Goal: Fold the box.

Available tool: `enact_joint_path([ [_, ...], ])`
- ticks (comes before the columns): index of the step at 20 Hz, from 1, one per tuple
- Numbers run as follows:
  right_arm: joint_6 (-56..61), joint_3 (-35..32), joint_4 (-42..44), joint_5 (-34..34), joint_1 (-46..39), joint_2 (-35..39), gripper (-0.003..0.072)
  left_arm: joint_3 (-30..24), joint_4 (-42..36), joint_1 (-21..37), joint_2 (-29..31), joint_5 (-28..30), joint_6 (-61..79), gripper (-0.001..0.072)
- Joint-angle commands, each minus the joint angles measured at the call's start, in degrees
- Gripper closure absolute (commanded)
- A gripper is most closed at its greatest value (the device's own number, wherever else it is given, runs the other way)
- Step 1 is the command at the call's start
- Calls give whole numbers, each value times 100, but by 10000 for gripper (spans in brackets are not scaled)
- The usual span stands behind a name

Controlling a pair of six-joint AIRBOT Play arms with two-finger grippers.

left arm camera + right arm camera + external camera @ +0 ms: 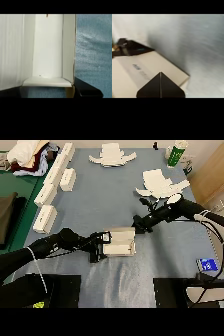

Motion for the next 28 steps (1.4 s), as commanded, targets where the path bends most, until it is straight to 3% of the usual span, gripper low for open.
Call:
enact_joint_path([
  [1, -1316, 168, 1003, 848, 20, -334, 686, 4, 0, -4, -2, 4, 0, 154],
  [6, -1821, 111, 4, 627, 603, 50, 686, 4, 0, -4, -2, 2, 0, 154],
  [10, -2031, -105, -785, -428, 1202, 697, 686, 4, 0, -4, -2, 7, 0, 154],
  [15, -2326, -516, -1182, -1635, 1777, 1512, 685, 4, 0, -4, -2, 4, 2, 155],
  [24, -2643, -2041, -1884, -4317, 3180, 2955, 686, 4, 0, -4, -2, 4, 0, 154],
  [28, -2813, -2076, -2197, -4406, 3423, 3392, 685, 4, -2, -4, -2, 7, 0, 155],
])
